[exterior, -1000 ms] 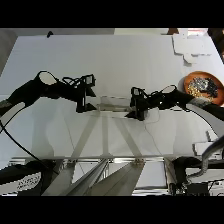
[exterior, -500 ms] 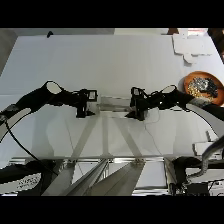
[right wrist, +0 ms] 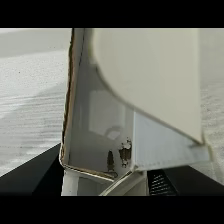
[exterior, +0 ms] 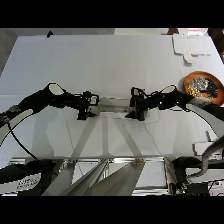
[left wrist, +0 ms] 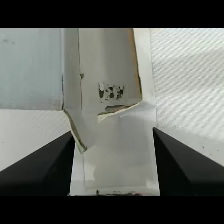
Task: Fold the box and place the chain.
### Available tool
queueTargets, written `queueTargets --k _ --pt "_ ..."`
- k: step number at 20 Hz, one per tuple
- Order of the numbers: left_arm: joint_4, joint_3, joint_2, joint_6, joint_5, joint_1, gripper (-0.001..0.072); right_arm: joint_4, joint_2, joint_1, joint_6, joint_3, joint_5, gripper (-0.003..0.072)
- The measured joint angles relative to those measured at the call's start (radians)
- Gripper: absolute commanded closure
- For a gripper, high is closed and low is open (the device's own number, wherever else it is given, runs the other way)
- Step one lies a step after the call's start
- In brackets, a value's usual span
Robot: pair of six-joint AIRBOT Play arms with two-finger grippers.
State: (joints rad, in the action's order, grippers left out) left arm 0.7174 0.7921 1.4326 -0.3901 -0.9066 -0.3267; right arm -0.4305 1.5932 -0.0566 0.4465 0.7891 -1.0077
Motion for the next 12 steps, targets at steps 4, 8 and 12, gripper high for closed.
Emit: queueTargets --k 4,8,12 --pt "-0.003 0.000 0.000 -0.021 -0.005 0.000 0.0297 0.000 0.000 0.000 0.000 0.000 0.000 0.0288" --pt "0.021 0.000 0.000 -0.030 0.001 0.000 0.0291 0.001 0.000 0.000 -0.001 0.000 0.001 0.0288" --pt "0.069 0.000 0.000 -0.037 0.007 -0.001 0.0290 0.001 0.000 0.000 -0.001 0.000 0.001 0.0288"
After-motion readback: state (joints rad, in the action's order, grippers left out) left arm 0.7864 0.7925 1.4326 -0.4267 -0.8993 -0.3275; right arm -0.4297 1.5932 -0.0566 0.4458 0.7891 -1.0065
